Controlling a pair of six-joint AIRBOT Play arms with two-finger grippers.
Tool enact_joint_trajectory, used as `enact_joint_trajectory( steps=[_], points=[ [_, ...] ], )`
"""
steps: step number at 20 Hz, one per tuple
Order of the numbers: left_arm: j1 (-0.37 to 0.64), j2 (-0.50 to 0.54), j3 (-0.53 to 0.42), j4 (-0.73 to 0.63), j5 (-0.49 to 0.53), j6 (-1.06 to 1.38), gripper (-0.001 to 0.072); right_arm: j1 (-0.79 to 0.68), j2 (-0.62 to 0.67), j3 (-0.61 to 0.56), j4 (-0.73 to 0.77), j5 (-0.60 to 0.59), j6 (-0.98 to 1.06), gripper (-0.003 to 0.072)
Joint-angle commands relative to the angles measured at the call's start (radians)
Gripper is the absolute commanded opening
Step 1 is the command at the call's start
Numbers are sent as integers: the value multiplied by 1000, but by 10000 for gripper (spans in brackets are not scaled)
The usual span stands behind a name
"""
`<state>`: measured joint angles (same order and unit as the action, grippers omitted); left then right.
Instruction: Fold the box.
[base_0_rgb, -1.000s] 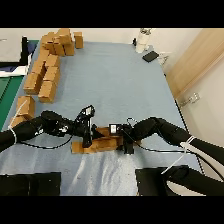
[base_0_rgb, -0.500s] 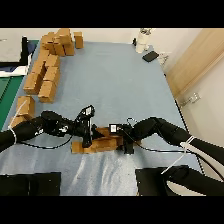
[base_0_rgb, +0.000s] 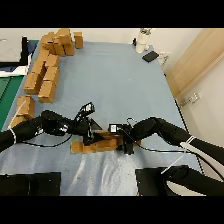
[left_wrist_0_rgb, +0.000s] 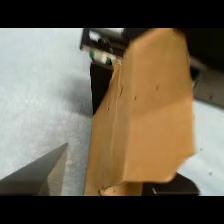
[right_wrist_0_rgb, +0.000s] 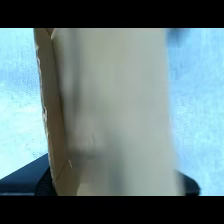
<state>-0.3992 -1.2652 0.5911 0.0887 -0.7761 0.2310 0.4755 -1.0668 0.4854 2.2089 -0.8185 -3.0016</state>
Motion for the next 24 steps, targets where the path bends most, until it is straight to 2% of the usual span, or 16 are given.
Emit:
enact_joint_trajectory(
  steps=[1,4,9,11,14,18,24],
  points=[
    [2,23,0,27,27,-141,541,0,0,0,-2,-1,-2,513],
    [2,101,0,187,66,-256,542,0,0,0,-2,-1,-2,513],
    [2,271,0,644,61,-674,541,0,0,0,6,0,-2,513],
    [2,324,0,784,44,-865,541,0,0,0,11,-2,-2,513],
    [2,375,0,821,-23,-951,541,0,0,0,10,-1,-2,522],
    [2,381,0,821,-82,-961,541,12,0,0,-11,8,-2,523],
    [2,381,0,821,-89,-962,541,132,0,0,-32,101,72,523]
  ],
)
